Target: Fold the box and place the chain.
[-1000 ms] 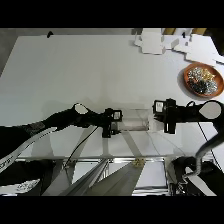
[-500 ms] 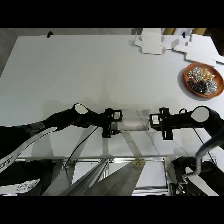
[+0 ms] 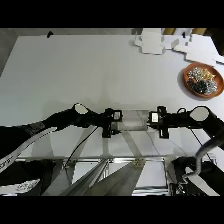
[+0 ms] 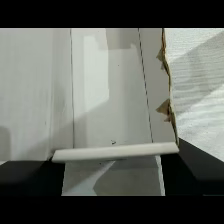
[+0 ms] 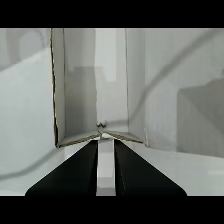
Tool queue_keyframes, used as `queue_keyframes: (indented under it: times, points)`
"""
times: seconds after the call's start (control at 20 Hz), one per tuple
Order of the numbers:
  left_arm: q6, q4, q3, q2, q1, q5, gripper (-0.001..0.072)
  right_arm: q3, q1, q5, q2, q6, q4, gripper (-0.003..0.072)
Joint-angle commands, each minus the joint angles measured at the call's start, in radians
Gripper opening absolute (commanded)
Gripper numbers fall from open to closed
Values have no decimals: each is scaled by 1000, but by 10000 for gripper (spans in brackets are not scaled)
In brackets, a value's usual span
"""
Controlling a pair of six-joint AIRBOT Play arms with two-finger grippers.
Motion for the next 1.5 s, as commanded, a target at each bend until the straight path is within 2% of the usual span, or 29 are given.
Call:
queue_keyframes:
  times: [0.0,0.05,0.25,0.35,0.45,0.55,0.6,0.8,0.9,0.95,1.05,1.1,1.15,1.3,1.4,1.45]
  points:
    - [0,0,-1,1,0,0,271,-28,1,-8,-1,-69,80,142]
    - [0,0,-1,1,0,0,271,-34,1,-17,-1,-85,116,183]
    - [0,0,-1,1,0,0,271,-39,2,-28,-39,-92,142,196]
    - [0,0,-1,1,0,0,271,-40,24,-33,-83,-110,156,275]
    - [0,0,-1,1,0,0,271,-40,58,-55,-105,-112,207,312]
    - [0,0,-1,1,0,0,271,-40,65,-79,-109,-112,229,436]
    - [0,0,-1,1,0,0,271,-40,63,-81,-109,-111,222,457]
    - [0,0,-1,1,0,0,271,-40,35,-66,-87,-25,193,453]
    - [0,0,-1,1,0,0,271,-40,9,-65,-32,76,115,448]
    - [0,0,-1,1,0,0,271,-40,-6,-58,5,133,55,376]
    - [0,0,-1,1,0,0,271,-40,-44,0,81,209,-50,131]
    - [0,0,-1,1,0,0,271,-40,-63,31,119,216,-72,44]
    - [0,0,-1,1,0,0,271,-40,-82,55,158,216,-68,23]
    - [0,0,-1,1,0,0,271,-40,-132,85,248,289,19,23]
    - [0,0,-1,1,0,0,271,-38,-179,39,257,502,65,23]
    - [0,0,-1,1,0,0,271,-38,-211,-24,255,646,66,23]
